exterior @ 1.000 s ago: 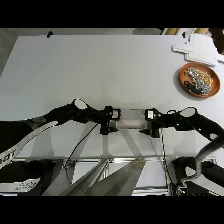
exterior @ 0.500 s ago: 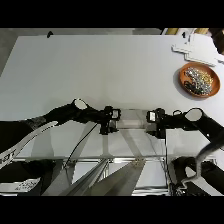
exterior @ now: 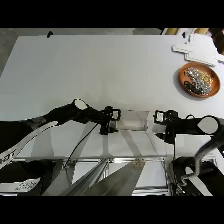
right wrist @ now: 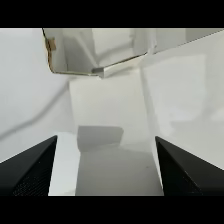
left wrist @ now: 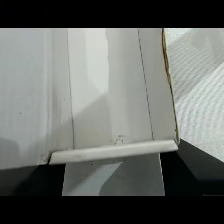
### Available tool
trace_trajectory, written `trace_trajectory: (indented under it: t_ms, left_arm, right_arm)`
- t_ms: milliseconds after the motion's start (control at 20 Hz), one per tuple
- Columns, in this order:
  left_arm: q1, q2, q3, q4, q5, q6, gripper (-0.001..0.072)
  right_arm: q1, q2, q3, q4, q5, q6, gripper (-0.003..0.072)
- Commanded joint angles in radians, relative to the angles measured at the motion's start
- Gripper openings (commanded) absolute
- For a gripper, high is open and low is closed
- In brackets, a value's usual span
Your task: Fold the box and place the chain.
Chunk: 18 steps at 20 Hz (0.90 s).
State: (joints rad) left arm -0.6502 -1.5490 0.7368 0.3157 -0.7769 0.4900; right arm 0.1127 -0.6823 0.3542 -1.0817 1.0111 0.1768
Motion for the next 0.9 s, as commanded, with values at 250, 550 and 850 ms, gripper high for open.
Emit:
trace_trajectory:
  t_ms: [250,550,850]
  left_arm:
    - [0.001,0.000,0.000,-0.001,0.002,0.000,0.0208]
    - [0.001,0.000,0.000,-0.001,0.002,0.000,0.0208]
    - [0.001,0.000,0.000,-0.001,0.002,0.000,0.0208]
  right_arm:
    - [0.001,0.068,0.001,0.404,0.046,-0.141,0.0256]
    - [0.000,-0.098,0.001,0.762,-0.124,-0.213,0.0022]
    - [0.000,-0.352,0.072,0.902,-0.351,-0.197,0.0021]
